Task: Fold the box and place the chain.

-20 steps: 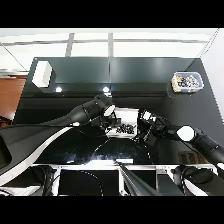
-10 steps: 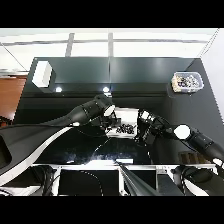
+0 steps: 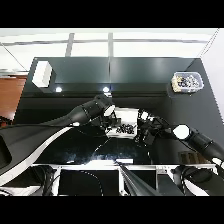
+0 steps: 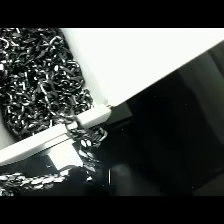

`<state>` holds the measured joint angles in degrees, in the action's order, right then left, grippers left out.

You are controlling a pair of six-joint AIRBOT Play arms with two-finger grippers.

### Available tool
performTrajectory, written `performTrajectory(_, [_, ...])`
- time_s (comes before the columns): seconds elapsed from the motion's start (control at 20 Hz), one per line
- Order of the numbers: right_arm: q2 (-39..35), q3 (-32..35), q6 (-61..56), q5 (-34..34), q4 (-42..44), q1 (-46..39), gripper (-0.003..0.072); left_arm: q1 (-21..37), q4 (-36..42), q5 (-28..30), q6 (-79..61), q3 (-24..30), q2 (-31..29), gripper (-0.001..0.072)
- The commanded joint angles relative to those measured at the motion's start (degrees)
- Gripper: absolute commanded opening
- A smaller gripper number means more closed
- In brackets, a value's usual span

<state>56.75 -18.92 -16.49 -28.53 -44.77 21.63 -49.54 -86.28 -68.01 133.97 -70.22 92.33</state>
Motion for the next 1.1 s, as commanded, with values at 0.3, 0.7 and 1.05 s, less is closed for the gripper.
performTrajectory(0.3, [-3.21, -1.88, -6.4, -8.02, -0.63, -1.09, 0.0017, 0.0, -0.02, 0.02, -0.02, 0.0, 0.04, 0.003])
performTrajectory(0.7, [-9.62, -22.69, -35.1, -37.05, -14.21, -9.57, 0.0018, 0.0, 0.0, 0.0, -0.02, 0.0, 0.04, 0.003])
performTrajectory(1.05, [-9.4, -26.67, -38.25, -31.5, 12.48, -7.43, 0.0018, 0.0, 0.0, 0.0, -0.02, 0.0, 0.04, 0.003])
